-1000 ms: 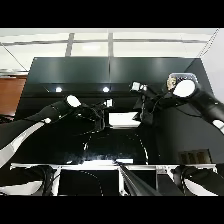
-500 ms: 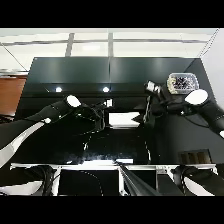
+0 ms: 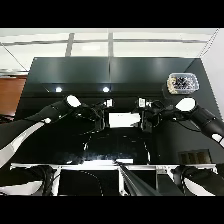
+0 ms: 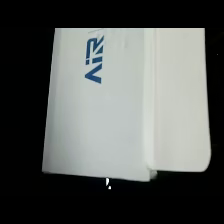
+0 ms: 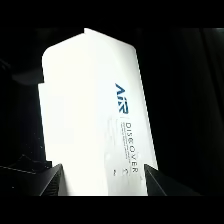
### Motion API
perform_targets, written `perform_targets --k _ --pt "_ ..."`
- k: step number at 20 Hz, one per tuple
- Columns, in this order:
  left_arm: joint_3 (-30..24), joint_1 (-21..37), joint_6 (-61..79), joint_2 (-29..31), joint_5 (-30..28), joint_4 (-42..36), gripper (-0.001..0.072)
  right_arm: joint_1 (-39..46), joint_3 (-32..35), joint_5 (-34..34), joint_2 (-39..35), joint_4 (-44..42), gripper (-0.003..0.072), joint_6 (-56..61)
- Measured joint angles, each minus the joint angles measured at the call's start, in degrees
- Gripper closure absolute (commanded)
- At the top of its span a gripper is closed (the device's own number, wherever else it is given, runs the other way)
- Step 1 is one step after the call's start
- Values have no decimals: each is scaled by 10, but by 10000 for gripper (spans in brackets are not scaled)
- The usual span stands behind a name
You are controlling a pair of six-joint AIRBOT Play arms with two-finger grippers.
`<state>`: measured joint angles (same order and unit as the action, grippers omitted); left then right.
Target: Fold the box and place the chain.
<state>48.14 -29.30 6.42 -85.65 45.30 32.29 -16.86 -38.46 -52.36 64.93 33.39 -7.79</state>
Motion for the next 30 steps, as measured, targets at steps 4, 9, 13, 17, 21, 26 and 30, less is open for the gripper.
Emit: perform_targets --k 4,9,13,17,21,26,30 --pt "0 0 0 0 0 0 218 -9 1 20 3 8 66 -6" --pt "0 0 0 0 1 0 218 -13 -12 52 5 11 67 -5" --pt "0 0 -1 0 2 0 218 -14 -24 56 5 11 68 2" --pt "0 0 -1 0 3 0 218 -14 -28 46 15 12 199 18" --pt "0 0 1 0 3 0 218 -14 -29 40 26 12 200 27" --pt "0 0 1 0 3 0 218 -14 -29 36 30 12 200 43" --pt "0 0 0 0 3 0 218 -14 -28 31 31 12 200 48"
